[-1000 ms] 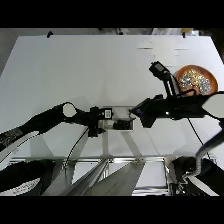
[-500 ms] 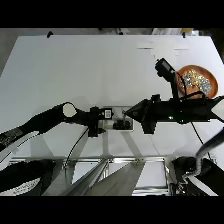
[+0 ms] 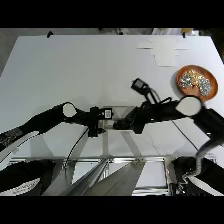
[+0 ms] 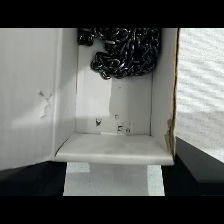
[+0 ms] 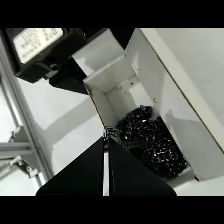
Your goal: Fold the box and place the chain.
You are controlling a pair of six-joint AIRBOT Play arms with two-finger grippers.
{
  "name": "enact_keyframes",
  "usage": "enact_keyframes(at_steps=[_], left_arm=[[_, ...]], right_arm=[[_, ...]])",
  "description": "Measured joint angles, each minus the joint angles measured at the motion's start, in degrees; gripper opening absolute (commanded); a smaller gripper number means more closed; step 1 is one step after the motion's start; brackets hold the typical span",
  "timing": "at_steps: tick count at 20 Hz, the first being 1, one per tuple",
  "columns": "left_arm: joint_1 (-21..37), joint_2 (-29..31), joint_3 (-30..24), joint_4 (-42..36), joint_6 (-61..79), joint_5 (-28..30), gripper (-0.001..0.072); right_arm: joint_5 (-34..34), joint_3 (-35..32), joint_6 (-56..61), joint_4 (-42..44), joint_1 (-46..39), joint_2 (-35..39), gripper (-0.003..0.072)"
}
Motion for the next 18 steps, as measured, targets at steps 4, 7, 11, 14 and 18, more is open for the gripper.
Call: enact_keyframes(at_steps=[4, 7, 11, 14, 18], left_arm=[[0.0, 0.0, 0.0, 0.0, 0.0, 0.0, 0.0313], [0.0, 0.0, 0.0, 0.0, 0.0, 0.0, 0.0313], [0.0, 0.0, 0.0, 0.0, 0.0, 0.0, 0.0313], [0.0, 0.0, 0.0, 0.0, 0.0, 0.0, 0.0313], [0.0, 0.0, 0.0, 0.0, 0.0, -0.1, 0.0313]], right_arm=[[-3.2, 0.0, -1.9, -0.2, 2.1, -4.7, 0.0211], [-1.8, 2.7, -2.3, -2.3, 2.6, -5.9, 0.0146], [4.7, 12.0, -1.8, -8.2, 0.4, -6.6, 0.0014], [6.6, 18.0, -1.2, -11.1, -2.5, -8.5, 0.0014], [7.1, 21.4, -0.5, -12.8, -3.8, -15.7, 0.0014]])
